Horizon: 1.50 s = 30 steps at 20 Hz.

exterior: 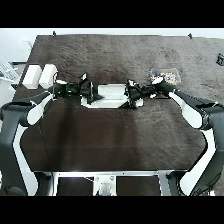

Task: Fold the box and place the chain.

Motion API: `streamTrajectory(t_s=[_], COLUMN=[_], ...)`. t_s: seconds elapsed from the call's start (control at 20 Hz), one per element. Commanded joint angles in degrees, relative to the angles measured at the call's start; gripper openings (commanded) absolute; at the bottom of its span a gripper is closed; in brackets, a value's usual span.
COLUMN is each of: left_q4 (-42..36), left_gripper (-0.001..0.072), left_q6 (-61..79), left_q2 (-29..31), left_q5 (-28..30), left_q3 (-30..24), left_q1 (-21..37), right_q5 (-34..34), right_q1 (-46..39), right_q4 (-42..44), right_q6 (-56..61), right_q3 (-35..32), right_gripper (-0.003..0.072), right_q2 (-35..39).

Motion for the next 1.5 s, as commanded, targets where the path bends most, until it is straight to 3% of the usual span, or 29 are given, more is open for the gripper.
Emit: streamTrajectory(t_s=[0.0,0.35,0.6,0.8,0.95,1.15,1.45], left_q4=[0.24,0.24,0.28,-0.22,-0.15,-0.17,2.4], left_gripper=[0.0439,0.044,0.0439,0.0437,0.0034,0.0019,0.0015], left_q6=[-0.02,-0.63,-0.61,-0.35,0.09,-0.07,-5.05], left_q2=[0.15,0.57,0.57,0.96,2.56,6.23,10.97], left_q5=[-0.24,-2.4,-10.27,-19.89,-26.12,-29.62,-24.79], left_q3=[0.04,0.46,0.46,0.46,0.55,0.57,-0.02], left_q1=[-0.09,1.77,6.36,9.55,10.97,10.71,7.41], right_q5=[-0.33,-0.33,-0.33,-0.33,-0.33,-0.33,-0.33], right_q1=[0.07,0.07,0.07,0.07,0.07,0.07,0.07], right_q4=[0.15,0.15,0.15,0.15,0.15,0.15,0.15], right_q6=[0.09,0.09,0.09,0.09,0.09,0.09,0.09], right_q3=[0.02,0.02,0.02,0.02,0.02,0.02,0.02], right_gripper=[0.0592,0.0591,0.0592,0.0591,0.0591,0.0592,0.0592], right_q2=[-0.02,-0.02,-0.02,-0.02,-0.02,-0.02,-0.02])
